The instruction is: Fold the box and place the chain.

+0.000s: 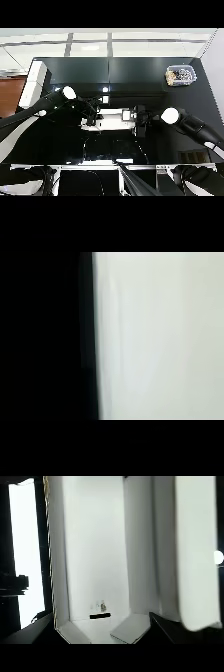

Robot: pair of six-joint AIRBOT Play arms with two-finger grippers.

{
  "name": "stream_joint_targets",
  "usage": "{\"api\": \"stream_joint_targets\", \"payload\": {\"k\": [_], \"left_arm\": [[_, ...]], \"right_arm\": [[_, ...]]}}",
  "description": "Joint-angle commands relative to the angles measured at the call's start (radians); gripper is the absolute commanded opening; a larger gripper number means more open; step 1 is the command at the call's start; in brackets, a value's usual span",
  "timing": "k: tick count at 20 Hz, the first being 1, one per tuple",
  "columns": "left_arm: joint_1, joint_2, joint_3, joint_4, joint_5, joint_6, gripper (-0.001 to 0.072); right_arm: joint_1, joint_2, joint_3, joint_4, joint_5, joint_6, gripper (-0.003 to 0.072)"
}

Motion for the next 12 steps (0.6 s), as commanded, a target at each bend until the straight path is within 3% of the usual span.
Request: {"api": "stream_joint_targets", "payload": {"k": [1, 5, 10, 12], "left_arm": [[0.000, 0.001, 0.001, 0.000, -0.003, -0.016, 0.0032], [0.000, 0.001, 0.001, 0.000, -0.002, -0.016, 0.0031], [0.000, 0.001, 0.014, 0.001, -0.003, -0.016, 0.0031], [-0.006, 0.001, 0.031, 0.010, -0.003, -0.018, 0.0031]], "right_arm": [[-0.062, 0.005, 0.017, 0.037, 0.010, -0.022, 0.0705], [-0.071, -0.035, 0.017, 0.068, 0.003, -0.038, 0.0705], [-0.122, -0.098, 0.017, 0.330, 0.034, -0.328, 0.0705], [-0.146, -0.126, 0.017, 0.351, 0.057, -0.350, 0.0706]]}}
